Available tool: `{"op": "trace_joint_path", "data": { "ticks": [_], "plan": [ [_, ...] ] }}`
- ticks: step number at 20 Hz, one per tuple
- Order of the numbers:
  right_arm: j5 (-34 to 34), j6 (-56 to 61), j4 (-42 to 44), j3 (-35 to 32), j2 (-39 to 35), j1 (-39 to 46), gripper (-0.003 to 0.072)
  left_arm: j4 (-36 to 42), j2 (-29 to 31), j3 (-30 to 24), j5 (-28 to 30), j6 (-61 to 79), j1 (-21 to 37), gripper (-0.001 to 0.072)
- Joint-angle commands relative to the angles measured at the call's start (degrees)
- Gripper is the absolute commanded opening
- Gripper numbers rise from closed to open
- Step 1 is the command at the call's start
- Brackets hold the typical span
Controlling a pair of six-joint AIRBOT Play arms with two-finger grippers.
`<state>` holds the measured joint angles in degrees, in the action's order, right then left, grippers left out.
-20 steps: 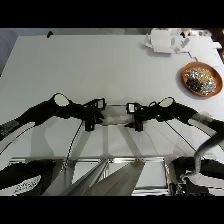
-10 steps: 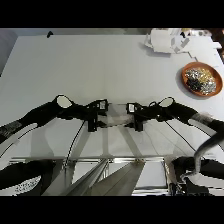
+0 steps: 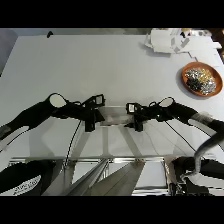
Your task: Fold the box and place the chain.
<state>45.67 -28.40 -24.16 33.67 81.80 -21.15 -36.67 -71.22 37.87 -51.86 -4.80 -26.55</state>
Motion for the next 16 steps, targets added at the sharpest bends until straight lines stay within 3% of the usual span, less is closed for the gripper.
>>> {"op": "trace_joint_path", "data": {
  "ticks": [1, 7, 9, 11, 16],
  "plan": [
    [0.02, 0.00, 0.00, 0.00, -0.02, 0.02, 0.0416, -7.78, 7.26, 0.00, -6.97, -15.12, 4.83, 0.0003],
    [0.02, 0.00, 0.00, 0.02, -0.02, 0.02, 0.0416, -18.99, 17.16, -0.02, -12.90, -45.68, 18.80, 0.0003],
    [0.02, 0.00, 0.00, 0.02, -0.02, 0.02, 0.0416, -20.70, 16.92, -0.81, -14.49, -50.73, 22.67, 0.0003],
    [0.02, 0.00, 0.00, 0.00, -0.02, 0.02, 0.0416, -19.02, 16.20, -3.56, -12.02, -53.53, 24.94, 0.0004],
    [0.02, 0.00, 0.00, 0.02, -0.02, 0.02, 0.0416, -12.46, 7.34, -7.63, -8.72, -54.95, 24.50, 0.0004]
  ]
}}
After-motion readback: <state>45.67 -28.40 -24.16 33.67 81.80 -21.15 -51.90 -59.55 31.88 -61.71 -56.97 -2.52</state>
